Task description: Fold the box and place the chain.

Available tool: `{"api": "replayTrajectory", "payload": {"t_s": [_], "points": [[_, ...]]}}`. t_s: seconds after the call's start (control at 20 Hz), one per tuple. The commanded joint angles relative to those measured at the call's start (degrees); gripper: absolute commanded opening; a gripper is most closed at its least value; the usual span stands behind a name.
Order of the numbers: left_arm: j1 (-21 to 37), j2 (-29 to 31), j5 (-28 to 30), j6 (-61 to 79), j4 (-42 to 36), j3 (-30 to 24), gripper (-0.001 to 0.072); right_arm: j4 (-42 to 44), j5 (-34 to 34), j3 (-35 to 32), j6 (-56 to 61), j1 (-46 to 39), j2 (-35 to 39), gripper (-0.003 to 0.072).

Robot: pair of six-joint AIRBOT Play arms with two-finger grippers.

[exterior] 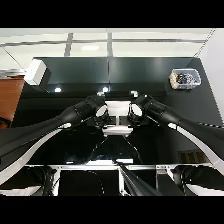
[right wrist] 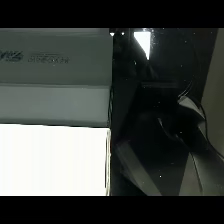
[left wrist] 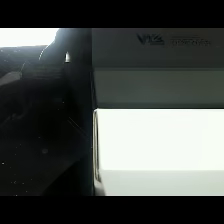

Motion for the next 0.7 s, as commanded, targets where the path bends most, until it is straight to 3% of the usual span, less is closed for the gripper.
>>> {"api": "replayTrajectory", "payload": {"t_s": [0.0,0.05,0.15,0.2,0.5,0.65], "points": [[0.04,0.00,0.02,0.11,-0.04,0.02,0.0028,0.11,0.04,0.00,-0.04,0.04,-0.07,0.0012],[0.04,0.00,0.04,0.11,-0.02,0.02,0.0028,0.13,0.02,0.07,-0.04,0.04,-0.07,0.0018],[0.04,0.00,0.02,0.13,-0.02,0.02,0.0028,0.11,0.04,0.59,-0.02,0.02,0.07,0.0294],[0.04,0.00,0.02,0.13,-0.02,0.02,0.0028,0.02,0.22,1.09,-0.07,0.02,0.31,0.0325],[0.04,0.00,0.13,0.13,0.00,0.02,0.0028,-4.50,9.18,6.40,-5.51,-0.11,3.32,0.0324],[0.04,0.00,-0.04,0.13,0.00,0.02,0.0028,-7.78,10.34,9.05,-9.03,-0.13,10.40,0.0323]]}}
